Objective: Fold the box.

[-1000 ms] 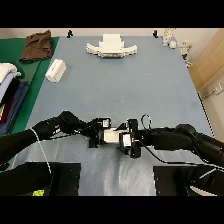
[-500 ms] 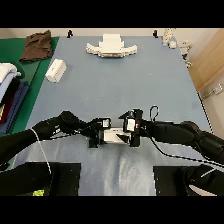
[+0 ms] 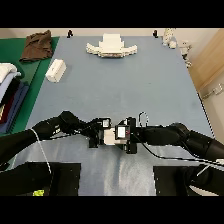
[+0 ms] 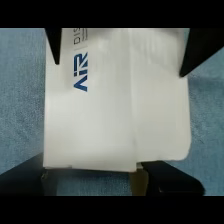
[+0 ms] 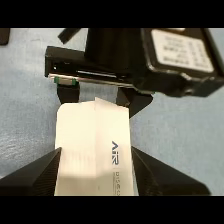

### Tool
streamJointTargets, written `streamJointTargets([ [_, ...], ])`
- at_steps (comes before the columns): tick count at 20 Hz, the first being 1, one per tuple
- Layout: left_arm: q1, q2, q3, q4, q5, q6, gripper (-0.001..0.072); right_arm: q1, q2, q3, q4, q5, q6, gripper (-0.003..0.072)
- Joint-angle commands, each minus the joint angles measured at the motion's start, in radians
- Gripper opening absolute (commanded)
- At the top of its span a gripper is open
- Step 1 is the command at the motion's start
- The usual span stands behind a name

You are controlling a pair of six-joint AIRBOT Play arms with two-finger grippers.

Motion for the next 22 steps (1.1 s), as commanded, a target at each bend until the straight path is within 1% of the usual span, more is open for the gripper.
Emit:
streamJointTargets([
  [1, 0.0, 0.001, 0.001, 0.0, 0.0, 0.0, 0.0427, 0.004, -0.023, 0.0, -0.013, 0.012, -0.005, 0.0675],
  [7, 0.0, 0.001, 0.001, 0.0, 0.0, 0.0, 0.0428, 0.004, -0.047, 0.0, -0.059, 0.018, -0.005, 0.0674],
  [11, 0.0, 0.001, 0.001, 0.0, 0.0, 0.0, 0.0428, 0.003, -0.045, 0.001, -0.089, 0.049, -0.005, 0.0674],
  [17, 0.0, 0.001, 0.001, 0.0, 0.0, 0.0, 0.0427, 0.003, -0.008, 0.005, -0.112, 0.058, -0.005, 0.0671],
  [19, 0.0, 0.001, 0.001, 0.0, 0.0, 0.0, 0.0427, 0.003, -0.008, 0.005, -0.12, 0.06, -0.005, 0.0567],
  [22, 0.0, 0.001, 0.001, 0.0, 0.0, 0.0, 0.0427, 0.003, -0.006, 0.005, -0.127, 0.067, -0.005, 0.0567],
])
